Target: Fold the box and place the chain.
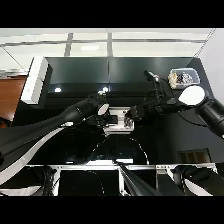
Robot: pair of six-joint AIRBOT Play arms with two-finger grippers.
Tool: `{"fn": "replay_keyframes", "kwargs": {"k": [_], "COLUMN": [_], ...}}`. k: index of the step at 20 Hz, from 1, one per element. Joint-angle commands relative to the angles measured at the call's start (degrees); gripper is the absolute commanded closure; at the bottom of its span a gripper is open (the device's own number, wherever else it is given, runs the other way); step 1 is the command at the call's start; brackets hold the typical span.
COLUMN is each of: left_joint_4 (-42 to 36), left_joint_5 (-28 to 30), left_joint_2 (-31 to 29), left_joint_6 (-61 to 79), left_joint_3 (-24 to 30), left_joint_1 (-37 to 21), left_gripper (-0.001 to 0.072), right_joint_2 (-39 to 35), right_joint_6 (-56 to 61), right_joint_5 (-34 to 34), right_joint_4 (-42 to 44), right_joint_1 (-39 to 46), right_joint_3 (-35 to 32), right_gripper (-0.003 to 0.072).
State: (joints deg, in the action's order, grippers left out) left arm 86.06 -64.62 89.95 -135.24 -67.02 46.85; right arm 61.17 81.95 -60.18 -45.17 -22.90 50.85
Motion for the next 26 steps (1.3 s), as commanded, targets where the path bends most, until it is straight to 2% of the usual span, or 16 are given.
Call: {"fn": "replay_keyframes", "kwargs": {"k": [1,5,7,9,14,15,16,17,19,22,24,26], "left_joint_4": [0.02,0.0,-0.02,0.0,-0.68,-1.46,-1.38,-0.22,3.74,13.35,16.9,17.07], "left_joint_5": [0.02,0.02,0.02,0.02,1.42,1.22,-0.04,-1.14,-2.34,-3.85,-5.99,-4.11], "left_joint_2": [0.0,0.0,0.0,0.0,0.0,-0.02,-0.04,-0.31,-2.82,-10.91,-17.68,-25.31], "left_joint_6": [0.0,0.0,0.0,0.0,0.07,0.07,0.31,1.55,4.26,6.78,7.5,8.76], "left_joint_3": [-0.04,-0.04,-0.04,-0.04,-0.2,-0.72,-1.73,-2.82,-4.42,-2.4,2.58,10.29], "left_joint_1": [-0.02,-0.02,-0.02,-0.02,0.33,0.33,0.46,0.74,1.97,4.83,4.59,1.77], "left_gripper": [0.0683,0.0683,0.0683,0.0683,0.0677,0.0527,0.0198,0.0116,0.0116,0.0116,0.0117,0.0116], "right_joint_2": [2.05,-0.44,-4.66,-8.55,-10.75,-10.75,-10.75,-10.75,-10.75,-10.75,-10.75,-10.75], "right_joint_6": [0.2,0.11,0.09,1.05,1.01,1.01,1.01,1.01,1.01,0.98,0.96,0.98], "right_joint_5": [2.38,-5.03,-9.4,-10.75,-8.31,-7.52,-7.21,-7.04,-6.62,-6.14,-5.2,-4.04], "right_joint_4": [-1.64,-6.8,-14.88,-22.08,-19.23,-18.71,-18.71,-18.73,-18.75,-18.99,-19.04,-19.63], "right_joint_1": [-0.5,5.75,11.3,14.6,14.58,13.97,13.29,12.79,12.41,12.41,12.41,12.41], "right_joint_3": [-0.98,-0.85,-0.9,-1.99,-4.46,-4.61,-4.61,-4.61,-4.61,-4.61,-4.61,-4.61], "right_gripper": [0.0431,0.042,0.0421,0.0421,0.0421,0.0421,0.0421,0.0421,0.0421,0.0421,0.0421,0.0421]}}
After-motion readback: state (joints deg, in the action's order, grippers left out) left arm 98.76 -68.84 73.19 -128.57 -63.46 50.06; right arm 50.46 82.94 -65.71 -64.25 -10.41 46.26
